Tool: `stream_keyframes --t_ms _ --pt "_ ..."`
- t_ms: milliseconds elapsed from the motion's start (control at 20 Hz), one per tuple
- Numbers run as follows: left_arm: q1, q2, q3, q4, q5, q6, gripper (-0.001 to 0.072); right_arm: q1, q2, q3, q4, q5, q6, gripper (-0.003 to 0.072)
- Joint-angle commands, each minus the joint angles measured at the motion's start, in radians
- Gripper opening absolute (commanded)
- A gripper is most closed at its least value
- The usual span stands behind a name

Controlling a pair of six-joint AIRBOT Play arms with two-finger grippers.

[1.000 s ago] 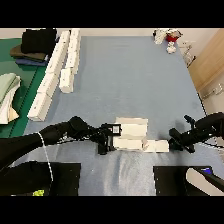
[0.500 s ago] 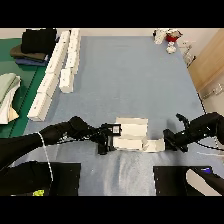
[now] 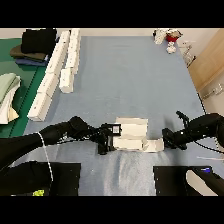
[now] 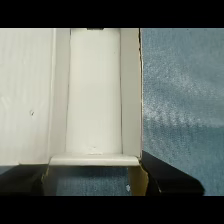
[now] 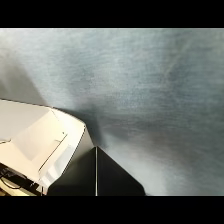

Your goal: Fold the box.

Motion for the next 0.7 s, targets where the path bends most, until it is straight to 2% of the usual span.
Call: stream_keyframes --t_ms 0,350,650 --pt "0.001 0.001 0.0 0.0 0.0 0.0 0.0498 0.002 0.003 -0.021 -0.002 0.048 -0.004 0.0004" --pt "0.001 0.001 0.0 0.0 0.0 0.0 0.0498 0.007 0.003 -0.039 0.001 0.067 -0.004 0.0004" --pt "0.0 0.001 0.0 0.0 0.0 0.0 0.0498 0.086 0.003 -0.039 0.023 0.072 -0.011 0.0004"
